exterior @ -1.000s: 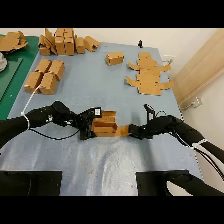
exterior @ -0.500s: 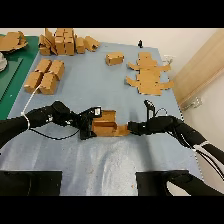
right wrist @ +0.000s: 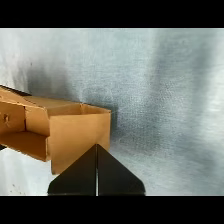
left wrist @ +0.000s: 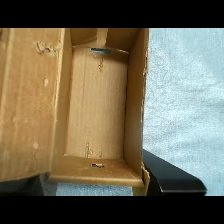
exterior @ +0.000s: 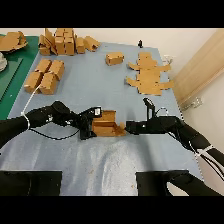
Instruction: Fold the box.
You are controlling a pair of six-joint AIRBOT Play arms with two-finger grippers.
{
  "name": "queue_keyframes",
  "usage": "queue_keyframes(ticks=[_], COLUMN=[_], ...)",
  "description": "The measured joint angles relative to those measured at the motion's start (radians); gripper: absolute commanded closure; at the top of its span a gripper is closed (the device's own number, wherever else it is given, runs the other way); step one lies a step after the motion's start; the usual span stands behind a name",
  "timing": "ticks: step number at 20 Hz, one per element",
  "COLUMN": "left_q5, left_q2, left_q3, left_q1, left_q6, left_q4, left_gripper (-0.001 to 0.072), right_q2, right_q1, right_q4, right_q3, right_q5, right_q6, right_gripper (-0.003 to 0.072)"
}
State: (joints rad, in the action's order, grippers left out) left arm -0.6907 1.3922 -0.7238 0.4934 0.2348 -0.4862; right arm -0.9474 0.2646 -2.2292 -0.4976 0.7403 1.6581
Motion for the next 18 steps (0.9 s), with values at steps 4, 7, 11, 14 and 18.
queue_keyframes(ticks=[4,7,11,14,18], left_q5=[0.000,0.000,0.000,0.000,0.000], left_q2=[0.000,0.000,0.000,0.000,0.000], left_q3=[0.000,0.000,0.000,0.000,0.000], left_q1=[0.000,0.000,0.000,0.000,0.000], left_q6=[0.000,0.000,0.000,-0.001,-0.001], left_q4=[0.000,0.000,0.000,0.000,0.000], left_gripper=[0.0264,0.0264,0.0264,0.0264,0.0264], right_q2=[-0.006,0.006,0.026,0.005,-0.066], right_q1=[0.008,0.006,-0.043,-0.077,-0.091], right_q4=[0.005,0.037,0.135,0.167,0.092], right_q3=[0.000,0.000,0.000,0.000,0.000], right_q5=[-0.014,-0.024,-0.016,-0.004,-0.002], right_q6=[0.002,-0.006,-0.071,-0.087,-0.020], right_gripper=[0.0686,0.0686,0.0686,0.0686,0.0687])
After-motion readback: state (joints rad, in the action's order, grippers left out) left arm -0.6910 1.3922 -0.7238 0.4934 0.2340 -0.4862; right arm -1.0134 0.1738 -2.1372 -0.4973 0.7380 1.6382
